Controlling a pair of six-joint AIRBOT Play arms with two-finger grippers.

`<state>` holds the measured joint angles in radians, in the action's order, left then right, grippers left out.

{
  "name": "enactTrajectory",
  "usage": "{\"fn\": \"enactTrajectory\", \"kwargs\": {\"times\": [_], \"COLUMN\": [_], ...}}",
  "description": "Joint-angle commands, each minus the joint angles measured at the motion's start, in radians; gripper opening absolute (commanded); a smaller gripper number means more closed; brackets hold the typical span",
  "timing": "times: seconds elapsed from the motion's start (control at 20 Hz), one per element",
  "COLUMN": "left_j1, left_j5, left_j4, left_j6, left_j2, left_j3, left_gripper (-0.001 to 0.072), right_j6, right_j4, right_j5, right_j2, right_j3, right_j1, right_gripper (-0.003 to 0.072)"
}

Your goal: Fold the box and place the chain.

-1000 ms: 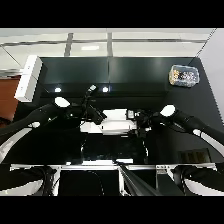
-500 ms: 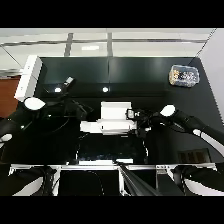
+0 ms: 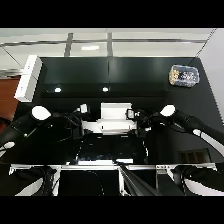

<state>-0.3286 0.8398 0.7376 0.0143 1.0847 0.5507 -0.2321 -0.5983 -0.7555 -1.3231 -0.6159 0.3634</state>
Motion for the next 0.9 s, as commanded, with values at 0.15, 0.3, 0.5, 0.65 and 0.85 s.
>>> {"fn": "enactTrajectory", "kwargs": {"times": [0.15, 0.3, 0.5, 0.65, 0.85], "left_j1": [-0.131, -0.167, -0.166, -0.166, -0.166], "left_j5": [-0.151, -0.153, -0.157, -0.161, -0.182], "left_j4": [0.056, 0.019, -0.022, -0.033, -0.183], "left_j6": [0.083, 0.083, 0.084, 0.084, 0.096], "left_j2": [0.080, 0.082, 0.082, 0.082, 0.108], "left_j3": [0.014, 0.016, 0.016, 0.016, 0.016], "left_gripper": [0.0709, 0.0648, 0.0319, 0.0218, 0.0219], "right_j6": [0.000, 0.000, 0.000, 0.000, 0.000], "right_j4": [0.000, 0.000, 0.000, 0.000, 0.000], "right_j5": [0.000, 0.000, -0.001, -0.001, 0.000], "right_j2": [-0.001, -0.001, -0.001, -0.001, -0.001], "right_j3": [0.000, 0.000, 0.000, 0.000, 0.000], "right_j1": [0.000, 0.000, 0.000, 0.000, 0.000], "right_gripper": [0.0423, 0.0423, 0.0423, 0.0423, 0.0423]}}
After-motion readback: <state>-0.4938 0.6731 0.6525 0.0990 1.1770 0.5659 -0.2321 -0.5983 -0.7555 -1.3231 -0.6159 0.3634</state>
